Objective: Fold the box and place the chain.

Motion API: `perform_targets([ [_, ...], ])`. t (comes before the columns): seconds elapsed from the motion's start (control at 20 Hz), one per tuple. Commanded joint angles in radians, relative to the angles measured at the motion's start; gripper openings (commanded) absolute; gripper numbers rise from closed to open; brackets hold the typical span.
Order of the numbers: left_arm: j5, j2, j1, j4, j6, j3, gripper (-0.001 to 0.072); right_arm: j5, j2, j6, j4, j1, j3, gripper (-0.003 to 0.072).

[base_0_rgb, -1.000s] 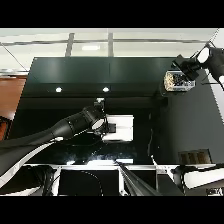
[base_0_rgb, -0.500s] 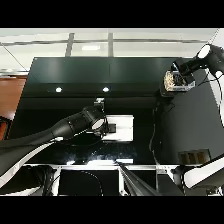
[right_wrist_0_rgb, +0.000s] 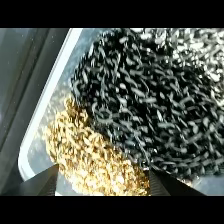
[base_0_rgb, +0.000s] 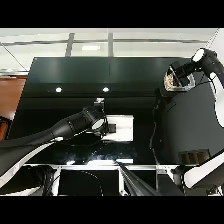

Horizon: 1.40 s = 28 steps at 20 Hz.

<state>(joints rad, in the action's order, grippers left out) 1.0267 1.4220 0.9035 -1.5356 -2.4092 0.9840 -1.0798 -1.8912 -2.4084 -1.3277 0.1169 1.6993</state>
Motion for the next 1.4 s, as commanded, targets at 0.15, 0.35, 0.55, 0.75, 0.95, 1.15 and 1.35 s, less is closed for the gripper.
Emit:
perform_targets([
  [0.15, -0.002, 0.001, 0.000, 0.000, 0.000, 0.001, 0.0029, 0.010, -0.012, 0.147, 0.055, 0.000, 0.000, 0.0076],
  [0.35, -0.002, 0.001, 0.000, 0.000, 0.000, 0.001, 0.0029, -0.021, 0.035, 0.342, 0.090, 0.008, 0.000, 0.0014],
  [0.55, -0.002, 0.001, 0.000, 0.000, 0.000, 0.001, 0.0029, -0.056, 0.174, 0.595, 0.094, 0.010, 0.000, 0.0010],
  [0.75, -0.004, 0.001, 0.000, 0.000, 0.000, 0.001, 0.0029, -0.064, 0.354, 0.703, 0.099, 0.010, 0.000, 0.0009],
  [0.95, -0.003, 0.001, 0.000, 0.000, 0.000, 0.001, 0.0029, -0.076, 0.521, 0.790, 0.126, 0.010, 0.000, 0.0010],
  [1.15, -0.003, 0.001, 0.000, 0.000, 0.000, 0.001, 0.0029, -0.092, 0.643, 0.851, 0.167, 0.010, 0.016, 0.0010],
  [1.35, -0.003, 0.001, 0.000, 0.000, 0.000, 0.001, 0.0029, -0.158, 0.699, 0.899, 0.255, 0.010, 0.102, 0.0009],
])
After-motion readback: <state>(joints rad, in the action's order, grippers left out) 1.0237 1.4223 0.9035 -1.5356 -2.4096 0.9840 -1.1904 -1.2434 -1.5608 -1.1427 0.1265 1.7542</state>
